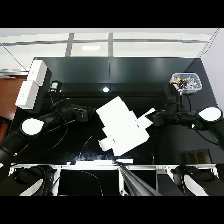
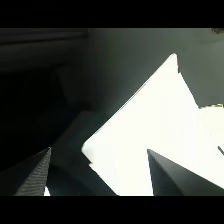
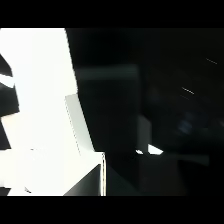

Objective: Fold the box and place the chain.

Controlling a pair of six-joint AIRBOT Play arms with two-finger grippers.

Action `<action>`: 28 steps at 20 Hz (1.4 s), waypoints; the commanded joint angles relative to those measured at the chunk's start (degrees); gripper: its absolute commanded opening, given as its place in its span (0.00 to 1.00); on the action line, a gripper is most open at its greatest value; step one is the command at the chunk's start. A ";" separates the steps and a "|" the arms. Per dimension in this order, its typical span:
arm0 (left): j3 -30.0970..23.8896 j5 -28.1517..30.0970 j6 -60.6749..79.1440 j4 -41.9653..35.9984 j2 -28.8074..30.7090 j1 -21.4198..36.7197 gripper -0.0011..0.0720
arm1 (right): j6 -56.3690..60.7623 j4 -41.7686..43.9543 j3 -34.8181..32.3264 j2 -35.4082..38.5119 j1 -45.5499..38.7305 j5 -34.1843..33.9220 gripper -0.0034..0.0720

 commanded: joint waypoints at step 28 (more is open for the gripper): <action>20.46 -44.09 27.56 -9.40 -39.34 6.60 0.34 | -7.91 10.12 -6.75 6.58 3.17 -7.85 0.07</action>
